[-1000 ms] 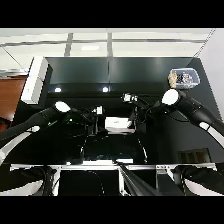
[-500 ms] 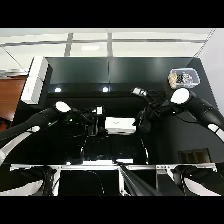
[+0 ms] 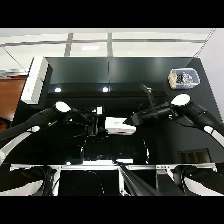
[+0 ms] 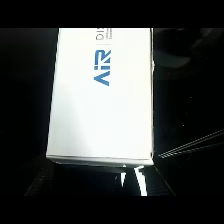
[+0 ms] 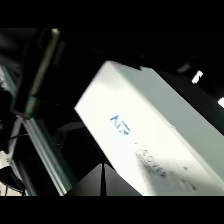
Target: Fold the box and place the chain.
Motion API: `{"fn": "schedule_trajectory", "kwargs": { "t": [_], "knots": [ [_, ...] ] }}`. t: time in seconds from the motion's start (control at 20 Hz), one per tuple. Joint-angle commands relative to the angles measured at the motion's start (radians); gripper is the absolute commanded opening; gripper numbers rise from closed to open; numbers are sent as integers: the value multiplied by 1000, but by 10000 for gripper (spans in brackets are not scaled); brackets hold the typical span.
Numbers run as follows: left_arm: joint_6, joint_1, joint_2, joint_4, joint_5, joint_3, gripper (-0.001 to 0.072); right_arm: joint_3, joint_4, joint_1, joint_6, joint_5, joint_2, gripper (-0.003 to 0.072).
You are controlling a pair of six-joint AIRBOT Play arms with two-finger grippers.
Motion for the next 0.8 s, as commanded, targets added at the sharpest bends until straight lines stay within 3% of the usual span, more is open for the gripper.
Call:
{"fn": "schedule_trajectory", "kwargs": {
  "t": [0.0, 0.35, 0.5, 0.65, 0.7, 0.75],
  "knots": [
    [0, 0, -1, 0, 1, 1, 467, -6, -98, 45, 144, -91, -52, 11],
    [1, 0, -1, -2, -4, 1, 467, 2, -159, 42, 155, -101, -63, 11],
    [0, 1, -1, -12, 1, 2, 466, 83, -172, -9, 108, 75, 7, 12],
    [-3, 0, -1, -11, 1, 12, 483, 163, -295, -126, 108, 223, 138, 11],
    [-27, 0, 0, 4, 1, 22, 691, 163, -332, -178, 102, 249, 193, 12],
    [-84, 0, 3, 49, -1, 41, 719, 163, -370, -229, 102, 282, 241, 12]
  ]
}}
